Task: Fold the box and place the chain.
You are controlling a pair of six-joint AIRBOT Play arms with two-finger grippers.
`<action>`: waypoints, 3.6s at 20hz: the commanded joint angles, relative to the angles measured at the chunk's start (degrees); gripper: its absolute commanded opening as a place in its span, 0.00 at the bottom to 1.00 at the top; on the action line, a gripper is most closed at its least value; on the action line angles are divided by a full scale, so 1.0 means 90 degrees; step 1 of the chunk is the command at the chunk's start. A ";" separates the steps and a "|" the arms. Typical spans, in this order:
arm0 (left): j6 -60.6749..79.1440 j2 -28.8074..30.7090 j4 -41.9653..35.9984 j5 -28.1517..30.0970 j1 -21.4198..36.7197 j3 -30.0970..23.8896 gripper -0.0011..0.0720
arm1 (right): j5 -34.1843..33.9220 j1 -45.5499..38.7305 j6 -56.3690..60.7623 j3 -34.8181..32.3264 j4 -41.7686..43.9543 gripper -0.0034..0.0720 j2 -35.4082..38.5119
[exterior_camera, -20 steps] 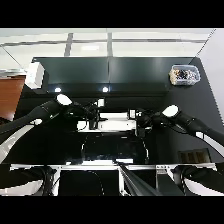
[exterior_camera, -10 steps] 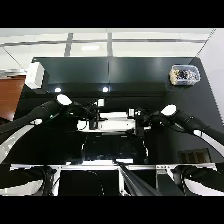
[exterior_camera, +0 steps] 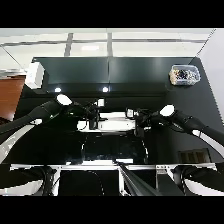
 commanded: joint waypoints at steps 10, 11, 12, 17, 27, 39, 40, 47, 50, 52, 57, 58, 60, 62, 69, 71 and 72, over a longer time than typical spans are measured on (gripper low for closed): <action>0.0000 0.0000 0.0002 -0.0002 -0.0002 0.0005 0.05 | -0.0194 0.0100 0.0240 0.0007 -0.0192 0.97 -0.0017; 0.0000 0.0000 0.0002 0.0000 -0.0002 0.0005 0.05 | -0.0194 0.0102 0.0240 0.0007 -0.0194 0.97 -0.0017; 0.0000 0.0000 0.0002 -0.0002 -0.0002 0.0005 0.05 | -0.0194 0.0100 0.0240 0.0007 -0.0194 0.97 -0.0017; 0.0000 0.0000 0.0002 0.0000 -0.0002 0.0005 0.05 | -0.0197 0.0100 0.0238 0.0007 -0.0194 0.97 -0.0017; 0.0000 0.0000 0.0002 -0.0002 -0.0002 0.0005 0.05 | -0.0202 0.0102 0.0240 0.0007 -0.0194 0.97 -0.0017; 0.0000 0.0000 0.0002 -0.0002 -0.0002 0.0005 0.05 | -0.0078 0.0080 0.0204 0.0010 -0.0187 0.97 -0.0017; 0.0000 0.0000 0.0002 -0.0002 -0.0002 0.0005 0.05 | -0.0075 0.0078 0.0206 0.0017 -0.0148 0.97 -0.0017; 0.0000 0.0000 0.0002 0.0000 -0.0002 0.0005 0.05 | -0.0085 0.0087 0.0262 0.0032 0.0024 0.97 -0.0017; 0.0000 0.0000 0.0002 -0.0002 -0.0002 0.0005 0.05 | -0.0097 0.0087 0.0265 0.0032 0.0017 0.97 -0.0019; 0.0000 0.0000 0.0002 -0.0002 -0.0002 0.0005 0.05 | -0.0100 0.0090 0.0270 0.0034 0.0017 0.97 -0.0024; 0.0000 0.0000 0.0002 0.0000 -0.0002 0.0005 0.05 | -0.0204 0.0194 0.0376 0.0036 -0.0136 0.97 -0.0036; 0.0000 0.0000 0.0002 -0.0002 -0.0002 0.0005 0.05 | -0.0204 0.0194 0.0379 0.0036 -0.0136 0.97 -0.0036; -0.0002 0.0000 0.0002 -0.0002 -0.0002 0.0005 0.05 | -0.0204 0.0194 0.0381 0.0036 -0.0136 0.97 -0.0036; 0.0000 0.0000 0.0002 -0.0002 -0.0002 0.0005 0.05 | -0.0204 0.0194 0.0379 0.0036 -0.0136 0.97 -0.0036; -0.0216 0.0002 -0.0002 0.0012 -0.0002 0.0012 0.05 | -0.0204 0.0194 0.0379 0.0036 -0.0141 0.75 -0.0036; -0.0359 0.0073 0.0007 -0.0002 0.0019 0.0053 0.58 | -0.0202 0.0194 0.0379 0.0034 -0.0141 0.75 -0.0036; -0.0517 0.0182 0.0010 0.0012 0.0041 0.0066 0.87 | -0.0202 0.0194 0.0379 0.0036 -0.0138 0.75 -0.0036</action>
